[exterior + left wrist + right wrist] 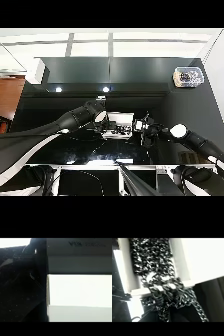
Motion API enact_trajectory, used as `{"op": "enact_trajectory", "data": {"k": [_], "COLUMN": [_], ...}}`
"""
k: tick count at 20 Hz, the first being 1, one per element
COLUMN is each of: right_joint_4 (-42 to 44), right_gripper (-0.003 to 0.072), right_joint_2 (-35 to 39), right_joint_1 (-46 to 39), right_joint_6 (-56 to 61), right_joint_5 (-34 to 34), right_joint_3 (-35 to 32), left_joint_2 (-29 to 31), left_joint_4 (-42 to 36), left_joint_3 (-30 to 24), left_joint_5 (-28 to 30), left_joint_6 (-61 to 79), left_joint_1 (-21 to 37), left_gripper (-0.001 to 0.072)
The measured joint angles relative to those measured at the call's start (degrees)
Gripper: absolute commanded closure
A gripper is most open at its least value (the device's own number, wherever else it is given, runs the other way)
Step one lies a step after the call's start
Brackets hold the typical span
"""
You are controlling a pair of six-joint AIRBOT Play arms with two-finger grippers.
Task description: Fold the box and place the chain.
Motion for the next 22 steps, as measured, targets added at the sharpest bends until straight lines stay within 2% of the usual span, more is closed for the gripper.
{"op": "enact_trajectory", "data": {"k": [4, 7, 10, 14, 17, 22], "right_joint_4": [-1.18, -7.61, -13.81, -17.09, -14.56, -5.68], "right_gripper": [0.0613, 0.0613, 0.0613, 0.0613, 0.0612, 0.0612], "right_joint_2": [1.99, 6.58, 12.41, 18.47, 20.17, 20.79], "right_joint_1": [0.0, -0.2, -1.44, -3.5, -4.02, -4.31], "right_joint_6": [5.86, 16.72, 27.76, 37.62, 41.51, 43.93], "right_joint_5": [0.83, 2.73, 8.74, 17.68, 20.04, 20.22], "right_joint_3": [1.38, 3.63, 7.85, 16.09, 20.87, 23.43], "left_joint_2": [0.0, 0.0, 0.0, -0.02, 0.0, 0.0], "left_joint_4": [0.0, -0.02, -0.02, 0.0, -0.02, 0.0], "left_joint_3": [0.02, 0.02, 0.0, 0.02, 0.02, 0.02], "left_joint_5": [0.02, 0.04, 0.04, 0.07, 0.07, 0.09], "left_joint_6": [0.0, 0.0, -0.02, -0.02, -0.02, 0.0], "left_joint_1": [0.0, 0.0, 0.0, 0.0, 0.0, 0.0], "left_gripper": [0.0682, 0.0682, 0.0682, 0.0682, 0.0682, 0.0682]}}
